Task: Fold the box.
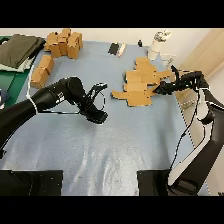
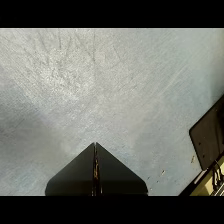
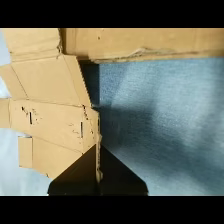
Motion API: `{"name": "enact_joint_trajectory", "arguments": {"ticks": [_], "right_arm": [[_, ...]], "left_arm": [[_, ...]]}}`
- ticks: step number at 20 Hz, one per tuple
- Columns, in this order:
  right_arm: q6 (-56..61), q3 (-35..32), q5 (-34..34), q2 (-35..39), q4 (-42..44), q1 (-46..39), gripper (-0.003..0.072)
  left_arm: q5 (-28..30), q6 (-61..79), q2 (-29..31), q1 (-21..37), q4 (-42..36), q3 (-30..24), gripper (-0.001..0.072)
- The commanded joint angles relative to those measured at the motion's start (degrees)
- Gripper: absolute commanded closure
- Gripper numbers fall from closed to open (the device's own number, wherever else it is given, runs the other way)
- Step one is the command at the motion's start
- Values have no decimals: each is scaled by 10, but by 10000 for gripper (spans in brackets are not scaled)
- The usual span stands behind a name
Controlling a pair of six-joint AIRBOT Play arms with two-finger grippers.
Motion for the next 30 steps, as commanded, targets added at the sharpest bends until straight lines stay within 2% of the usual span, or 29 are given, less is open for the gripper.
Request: {"name": "enact_joint_trajectory", "arguments": {"ticks": [1,2,3,4,6,9,14,17,18,19,20,21,24,28,29,30], "right_arm": [[-2,3,-45,9,7,18,684],[8,-2,-61,13,7,24,686],[23,-18,-70,22,7,29,687],[33,-47,-70,37,8,33,687],[34,-140,-45,93,7,53,687],[34,-327,58,221,5,89,687],[82,-621,162,444,-2,168,687],[155,-736,204,562,-21,229,685],[175,-754,205,588,-33,243,681],[183,-759,202,602,-49,250,638],[188,-758,199,610,-60,250,476],[192,-755,199,610,-66,248,395],[192,-731,201,590,-92,242,395],[190,-680,183,527,-104,243,399],[176,-669,171,509,-89,243,443],[134,-663,162,494,-53,243,574]], "left_arm": [[-2,8,0,1,-7,0,694],[-1,20,0,1,-7,0,676],[1,21,0,1,-6,0,408],[4,18,0,3,-6,0,199],[3,24,0,7,-5,0,242],[3,45,0,22,-4,0,241],[-21,87,0,64,-6,0,241],[-44,109,0,95,-9,0,241],[-50,115,0,103,-9,0,241],[-54,123,0,111,-9,0,240],[-57,128,0,118,-9,0,240],[-61,129,0,125,-9,0,241],[-71,139,0,139,-10,0,240],[-82,145,0,148,-17,0,240],[-83,150,0,148,-26,0,240],[-82,165,0,148,-40,0,240]]}}
